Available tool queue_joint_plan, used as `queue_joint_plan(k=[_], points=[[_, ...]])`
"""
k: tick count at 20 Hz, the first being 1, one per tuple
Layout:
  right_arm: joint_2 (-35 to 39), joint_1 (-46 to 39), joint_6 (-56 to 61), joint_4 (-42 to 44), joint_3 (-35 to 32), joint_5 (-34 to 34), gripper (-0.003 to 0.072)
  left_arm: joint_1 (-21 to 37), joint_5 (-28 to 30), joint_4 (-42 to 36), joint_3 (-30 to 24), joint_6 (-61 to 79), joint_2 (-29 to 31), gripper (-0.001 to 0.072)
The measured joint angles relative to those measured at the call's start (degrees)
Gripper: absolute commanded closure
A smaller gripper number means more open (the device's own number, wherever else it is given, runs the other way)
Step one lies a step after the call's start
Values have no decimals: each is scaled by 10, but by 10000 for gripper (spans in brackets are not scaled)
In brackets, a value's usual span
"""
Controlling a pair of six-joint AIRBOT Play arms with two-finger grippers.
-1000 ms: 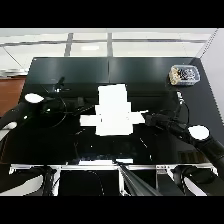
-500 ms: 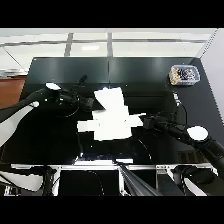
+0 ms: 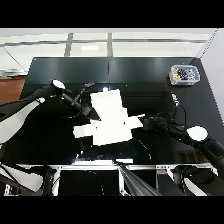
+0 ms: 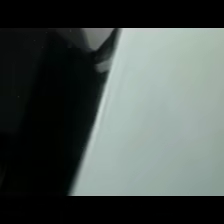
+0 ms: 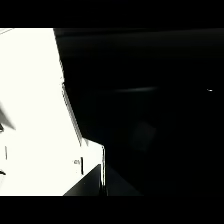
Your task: Fold the box and place the chain.
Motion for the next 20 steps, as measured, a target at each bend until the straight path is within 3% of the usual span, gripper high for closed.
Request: queue_joint_plan(k=[1, 3, 5, 8, 12, 15, 20], points=[[0, 0, 0, -3, 0, 1, 668, -1, 1, 3, 1, 5, -1, 685], [0, 0, 2, -6, 0, 3, 646, -1, -5, 3, 3, 15, -1, 686], [0, 0, 2, -9, 0, 4, -28, -2, -1, 2, 3, 18, -2, 687], [1, -10, 5, -25, 10, 29, -19, -1, -1, -12, 4, 21, -1, 691], [2, -62, 39, -139, 72, 122, -19, -5, 4, -17, -2, 14, 26, 693], [2, -99, 55, -263, 125, 169, -18, -22, 43, -35, -56, 46, 89, 689], [2, -119, 56, -368, 156, 144, -18, -70, 155, -69, -154, 231, 161, 688]])
